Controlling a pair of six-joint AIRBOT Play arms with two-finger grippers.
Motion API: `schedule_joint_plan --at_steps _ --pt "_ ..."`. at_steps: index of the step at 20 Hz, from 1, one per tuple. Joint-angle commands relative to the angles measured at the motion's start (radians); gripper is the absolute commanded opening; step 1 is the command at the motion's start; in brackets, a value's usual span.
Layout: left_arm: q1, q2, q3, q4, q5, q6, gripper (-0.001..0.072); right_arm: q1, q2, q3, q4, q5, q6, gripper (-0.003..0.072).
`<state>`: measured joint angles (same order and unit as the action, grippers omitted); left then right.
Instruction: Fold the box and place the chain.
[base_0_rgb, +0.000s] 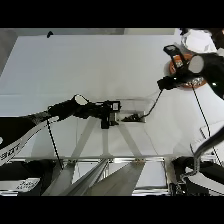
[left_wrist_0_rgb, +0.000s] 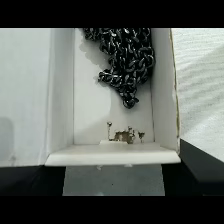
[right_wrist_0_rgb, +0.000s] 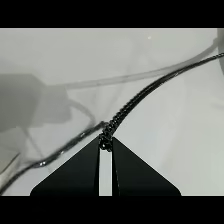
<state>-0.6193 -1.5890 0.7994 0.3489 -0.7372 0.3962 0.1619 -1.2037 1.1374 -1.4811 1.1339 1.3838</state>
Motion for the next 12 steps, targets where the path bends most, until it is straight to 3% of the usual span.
schedule_joint_plan --at_steps 1,6,12 --pt "0.001 0.001 0.000 0.000 0.000 0.000 0.0314 0.001 0.186 0.000 0.123 0.050 -0.079 0.0009" --pt "0.001 0.001 0.000 0.000 0.000 0.000 0.0314 0.001 0.383 0.000 0.258 0.120 -0.127 0.0009" --pt "0.001 0.001 0.000 0.000 0.000 0.000 0.0314 0.001 0.500 0.000 0.440 0.174 -0.170 0.0009"
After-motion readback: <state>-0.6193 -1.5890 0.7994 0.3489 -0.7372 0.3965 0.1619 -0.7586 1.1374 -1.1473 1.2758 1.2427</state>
